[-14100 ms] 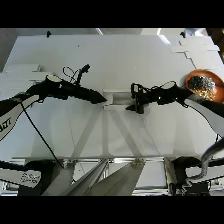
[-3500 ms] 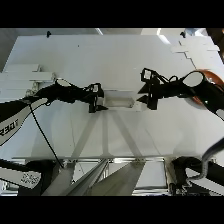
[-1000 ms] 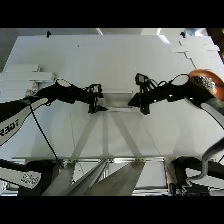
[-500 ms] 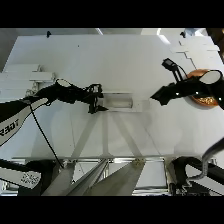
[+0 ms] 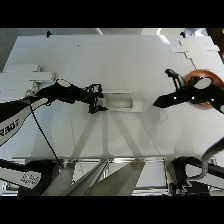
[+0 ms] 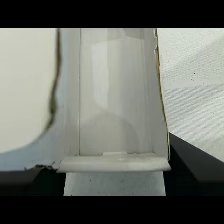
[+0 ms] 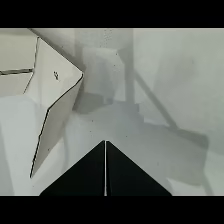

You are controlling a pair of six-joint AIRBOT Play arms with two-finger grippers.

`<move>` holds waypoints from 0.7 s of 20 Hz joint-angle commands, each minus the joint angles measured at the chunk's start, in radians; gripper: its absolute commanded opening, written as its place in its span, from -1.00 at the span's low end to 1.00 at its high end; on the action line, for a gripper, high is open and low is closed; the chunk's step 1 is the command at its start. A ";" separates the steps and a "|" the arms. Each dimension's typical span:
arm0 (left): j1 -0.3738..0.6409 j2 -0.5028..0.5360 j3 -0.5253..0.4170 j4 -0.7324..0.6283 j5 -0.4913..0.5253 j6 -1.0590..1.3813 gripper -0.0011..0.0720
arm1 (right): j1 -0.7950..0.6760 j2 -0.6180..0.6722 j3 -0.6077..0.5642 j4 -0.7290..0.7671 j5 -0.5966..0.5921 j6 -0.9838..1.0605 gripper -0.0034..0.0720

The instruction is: Fold the box and place the chain.

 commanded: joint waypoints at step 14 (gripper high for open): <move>0.001 0.000 0.001 0.000 0.000 0.000 -0.08 | 0.081 -0.128 -0.003 0.481 0.094 -0.205 -0.57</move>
